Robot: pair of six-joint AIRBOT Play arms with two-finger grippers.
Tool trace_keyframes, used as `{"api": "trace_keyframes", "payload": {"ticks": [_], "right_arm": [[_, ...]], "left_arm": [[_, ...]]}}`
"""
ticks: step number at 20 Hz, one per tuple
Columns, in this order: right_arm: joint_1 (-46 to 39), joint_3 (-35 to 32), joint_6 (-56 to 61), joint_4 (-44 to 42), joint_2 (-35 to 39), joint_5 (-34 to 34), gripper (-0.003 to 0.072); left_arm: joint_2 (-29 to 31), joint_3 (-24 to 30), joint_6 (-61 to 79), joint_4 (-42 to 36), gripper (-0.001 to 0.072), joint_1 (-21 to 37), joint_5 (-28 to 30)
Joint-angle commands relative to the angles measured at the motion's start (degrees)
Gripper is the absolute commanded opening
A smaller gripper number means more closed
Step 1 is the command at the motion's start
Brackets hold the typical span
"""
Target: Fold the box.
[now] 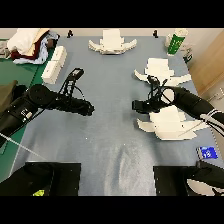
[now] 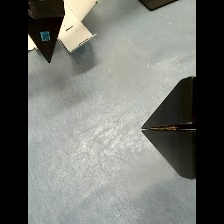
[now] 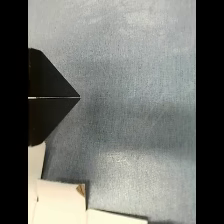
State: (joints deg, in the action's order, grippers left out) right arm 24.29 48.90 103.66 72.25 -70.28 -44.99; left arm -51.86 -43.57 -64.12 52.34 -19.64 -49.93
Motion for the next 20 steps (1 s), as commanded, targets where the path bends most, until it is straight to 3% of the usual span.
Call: {"api": "trace_keyframes", "payload": {"ticks": [1,14,18,20], "right_arm": [[-0.02,0.07,0.00,0.00,-0.02,-0.02,0.0003],[-0.02,0.07,0.02,-0.20,-0.02,0.00,0.0003],[-0.02,0.07,0.04,-6.21,-0.13,1.84,0.0004],[-0.70,1.36,1.29,-6.67,0.02,-0.57,0.0030]], "left_arm": [[0.04,0.00,0.00,0.00,0.0014,-0.02,0.02],[0.04,0.00,0.00,-0.07,0.0014,-0.02,0.81],[0.04,0.00,-0.02,-0.33,0.0015,-0.04,3.91],[0.04,0.00,-0.02,-2.93,0.0015,-0.04,3.87]]}}
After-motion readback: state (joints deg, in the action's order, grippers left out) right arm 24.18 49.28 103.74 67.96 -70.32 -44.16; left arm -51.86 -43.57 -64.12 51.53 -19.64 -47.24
